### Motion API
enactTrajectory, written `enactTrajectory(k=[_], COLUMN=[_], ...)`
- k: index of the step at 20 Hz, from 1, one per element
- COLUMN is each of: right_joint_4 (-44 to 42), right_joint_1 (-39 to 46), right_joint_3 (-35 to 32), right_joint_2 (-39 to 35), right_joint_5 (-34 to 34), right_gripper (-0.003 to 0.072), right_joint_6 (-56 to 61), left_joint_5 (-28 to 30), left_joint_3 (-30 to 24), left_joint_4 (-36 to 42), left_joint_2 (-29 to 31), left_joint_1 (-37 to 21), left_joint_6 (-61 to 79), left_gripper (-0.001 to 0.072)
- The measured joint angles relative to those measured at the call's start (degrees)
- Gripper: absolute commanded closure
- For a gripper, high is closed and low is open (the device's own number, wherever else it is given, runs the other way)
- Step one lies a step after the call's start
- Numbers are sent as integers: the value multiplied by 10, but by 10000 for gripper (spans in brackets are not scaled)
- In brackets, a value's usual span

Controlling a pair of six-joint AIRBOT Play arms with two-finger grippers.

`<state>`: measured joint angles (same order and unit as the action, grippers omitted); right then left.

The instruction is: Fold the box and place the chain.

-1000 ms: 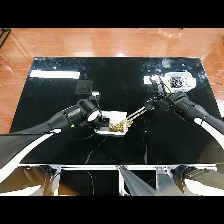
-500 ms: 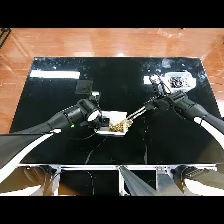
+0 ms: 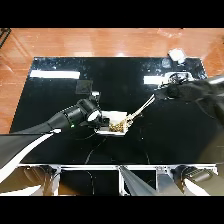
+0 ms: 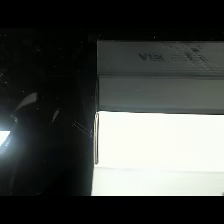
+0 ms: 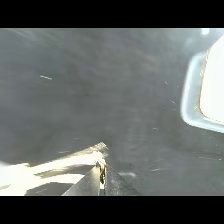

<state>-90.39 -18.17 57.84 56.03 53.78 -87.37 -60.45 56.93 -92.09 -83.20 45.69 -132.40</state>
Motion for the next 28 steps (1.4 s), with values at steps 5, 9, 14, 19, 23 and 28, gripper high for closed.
enactTrajectory(k=[5,9,14,19,23,28], right_joint_4=[-169,-339,-471,-510,-483,-429], right_joint_1=[-1,-1,-7,-70,-97,-96], right_joint_3=[73,95,102,103,95,46], right_joint_2=[-75,-88,-77,-27,11,24], right_joint_5=[118,132,90,66,69,73], right_gripper=[666,666,666,666,666,665], right_joint_6=[-50,-89,-122,-134,-132,-114], left_joint_5=[0,0,1,3,3,4], left_joint_3=[0,0,0,0,0,0], left_joint_4=[0,0,0,0,0,0], left_joint_2=[0,0,0,0,0,0], left_joint_1=[0,0,0,0,0,0], left_joint_6=[0,0,0,0,0,0], left_gripper=[682,681,681,681,681,681])
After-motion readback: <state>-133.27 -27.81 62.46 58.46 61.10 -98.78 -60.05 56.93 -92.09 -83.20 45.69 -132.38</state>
